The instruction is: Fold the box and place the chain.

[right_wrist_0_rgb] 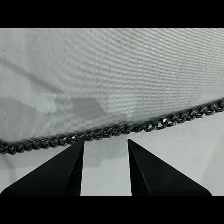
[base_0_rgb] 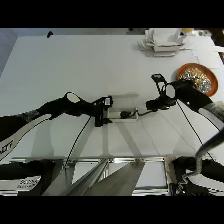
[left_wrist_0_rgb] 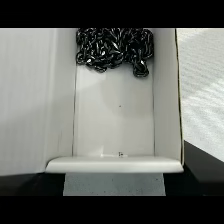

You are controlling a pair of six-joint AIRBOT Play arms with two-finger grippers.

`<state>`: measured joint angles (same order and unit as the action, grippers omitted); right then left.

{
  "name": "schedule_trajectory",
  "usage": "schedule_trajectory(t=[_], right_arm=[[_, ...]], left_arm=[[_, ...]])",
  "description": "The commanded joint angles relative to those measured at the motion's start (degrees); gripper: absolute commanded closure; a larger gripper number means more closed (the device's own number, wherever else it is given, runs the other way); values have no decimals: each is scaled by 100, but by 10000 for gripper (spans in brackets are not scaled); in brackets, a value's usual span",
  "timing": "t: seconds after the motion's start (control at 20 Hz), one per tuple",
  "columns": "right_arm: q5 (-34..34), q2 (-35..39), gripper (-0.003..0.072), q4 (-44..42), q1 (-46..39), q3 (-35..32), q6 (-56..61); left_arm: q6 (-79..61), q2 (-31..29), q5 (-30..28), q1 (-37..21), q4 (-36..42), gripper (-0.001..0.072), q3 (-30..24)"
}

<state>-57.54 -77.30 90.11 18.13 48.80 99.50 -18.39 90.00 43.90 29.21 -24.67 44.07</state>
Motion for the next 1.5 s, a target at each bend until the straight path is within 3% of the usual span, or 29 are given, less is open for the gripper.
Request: schedule_trajectory(t=[0.0, 0.35, 0.45, 0.5, 0.75, 0.9, 1.05, 1.25, 1.45], right_arm=[[-31, -111, 410, -13, -4, -4, 262], [109, -219, 462, 7, -4, -24, 422], [125, -203, 659, 11, -4, -24, 400], [105, -184, 671, 11, -4, -24, 352], [-81, 354, 672, 9, -2, -24, 42], [-188, 1158, 672, -87, 92, -24, -103], [-175, 2109, 672, -750, 461, -24, -387], [254, 3016, 671, -1381, 1327, -24, -481], [914, 3067, 671, -1427, 2109, -24, -326]], left_arm=[[0, 4, -37, -7, -2, 555, 0], [0, 4, -37, -7, -2, 555, 0], [0, 4, -37, -7, -2, 555, 0], [0, 4, -37, -7, -2, 555, 0], [0, 4, -37, -7, -2, 555, 0], [0, 4, -37, -7, -2, 555, 0], [0, 4, -37, -7, -2, 555, 0], [0, 4, -37, -7, -2, 555, 0], [0, 4, -35, -7, -2, 555, 0]])
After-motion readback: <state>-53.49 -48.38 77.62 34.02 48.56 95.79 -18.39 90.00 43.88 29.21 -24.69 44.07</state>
